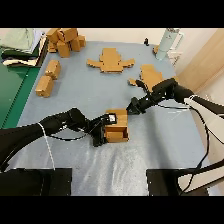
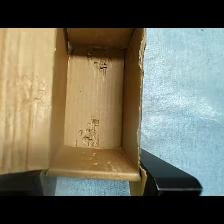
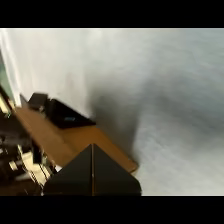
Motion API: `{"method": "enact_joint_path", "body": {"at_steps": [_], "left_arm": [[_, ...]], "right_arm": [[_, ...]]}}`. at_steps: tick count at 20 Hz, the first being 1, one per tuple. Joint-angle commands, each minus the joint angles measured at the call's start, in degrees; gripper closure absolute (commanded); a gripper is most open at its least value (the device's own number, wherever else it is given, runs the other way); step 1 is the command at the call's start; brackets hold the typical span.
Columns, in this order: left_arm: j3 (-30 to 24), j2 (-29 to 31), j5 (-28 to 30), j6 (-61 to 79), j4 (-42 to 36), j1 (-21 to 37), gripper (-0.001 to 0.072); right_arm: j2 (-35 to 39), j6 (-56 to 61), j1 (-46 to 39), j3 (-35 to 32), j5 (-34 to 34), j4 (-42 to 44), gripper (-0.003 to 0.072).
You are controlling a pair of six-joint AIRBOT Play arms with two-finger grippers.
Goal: Fold the box.
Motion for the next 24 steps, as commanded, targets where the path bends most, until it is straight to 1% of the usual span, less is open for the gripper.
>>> {"method": "enact_joint_path", "body": {"at_steps": [1,3,6,10,12,15,17,19,22,24], "left_arm": [[0.0,0.0,0.0,0.0,0.0,0.0,0.0229],[0.0,0.0,0.1,0.0,0.0,0.0,0.0229],[0.0,0.0,0.0,0.0,0.0,0.0,0.0229],[0.0,0.0,0.0,0.0,0.0,0.0,0.0229],[0.0,0.0,0.0,0.0,0.0,0.0,0.0229],[0.0,0.0,0.0,0.0,0.0,0.0,0.0229],[0.0,0.0,0.0,0.0,0.0,0.0,0.0229],[0.0,0.0,0.0,0.0,0.0,0.0,0.0229],[0.0,0.0,0.0,0.0,0.0,0.0,0.0229],[0.0,0.0,0.0,0.0,0.0,0.0,0.0229]], "right_arm": [[5.2,-9.4,4.2,-2.1,-1.9,-1.0,0.0686],[10.8,-9.6,7.2,-5.7,1.2,-3.7,0.0687],[19.8,-10.1,12.2,-12.9,9.9,-9.5,0.0686],[30.8,-9.9,19.8,-21.1,18.7,-19.8,0.0686],[35.5,-9.3,23.4,-24.7,23.3,-23.5,0.0686],[41.7,-7.3,27.9,-28.3,31.6,-30.3,0.0686],[44.5,-7.4,30.5,-29.8,36.9,-34.8,0.0686],[45.0,-7.4,32.7,-30.6,40.7,-39.1,0.0686],[44.9,-7.4,34.8,-30.7,43.2,-43.6,0.0685],[44.9,-7.4,34.8,-30.7,43.4,-43.9,0.0685]]}}
